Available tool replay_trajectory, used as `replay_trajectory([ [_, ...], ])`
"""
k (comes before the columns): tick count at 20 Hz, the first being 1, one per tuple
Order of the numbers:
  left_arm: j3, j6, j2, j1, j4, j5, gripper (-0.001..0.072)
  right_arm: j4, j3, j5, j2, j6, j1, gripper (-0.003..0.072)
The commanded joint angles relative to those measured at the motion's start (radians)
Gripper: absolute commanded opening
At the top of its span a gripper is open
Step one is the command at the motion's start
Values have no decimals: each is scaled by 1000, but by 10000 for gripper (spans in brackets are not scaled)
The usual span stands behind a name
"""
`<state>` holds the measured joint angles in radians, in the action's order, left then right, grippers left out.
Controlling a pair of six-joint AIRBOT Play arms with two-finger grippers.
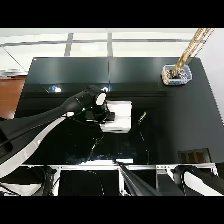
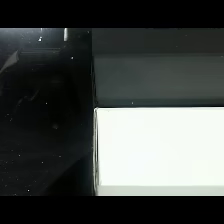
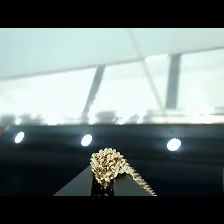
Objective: Fold the box and place the chain.
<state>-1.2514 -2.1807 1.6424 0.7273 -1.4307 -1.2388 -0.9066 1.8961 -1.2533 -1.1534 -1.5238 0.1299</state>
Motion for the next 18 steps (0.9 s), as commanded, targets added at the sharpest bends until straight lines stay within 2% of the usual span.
replay_trajectory([
  [1, 0, 0, 0, -1, 0, 1, 26, 78, -13, -190, 30, 34, -95, 14],
  [5, 0, 0, 0, -1, 0, 0, 26, 84, -135, -240, 41, 37, -310, 15],
  [9, 0, 0, 0, -1, 0, 0, 26, 83, -268, -99, 39, 37, -498, 15],
  [13, 0, 0, 0, -1, 0, 0, 26, 84, -411, 20, 16, 36, -547, 16],
  [18, 0, 0, 0, -1, -1, 0, 26, 84, -564, 46, 10, 36, -547, 16],
])
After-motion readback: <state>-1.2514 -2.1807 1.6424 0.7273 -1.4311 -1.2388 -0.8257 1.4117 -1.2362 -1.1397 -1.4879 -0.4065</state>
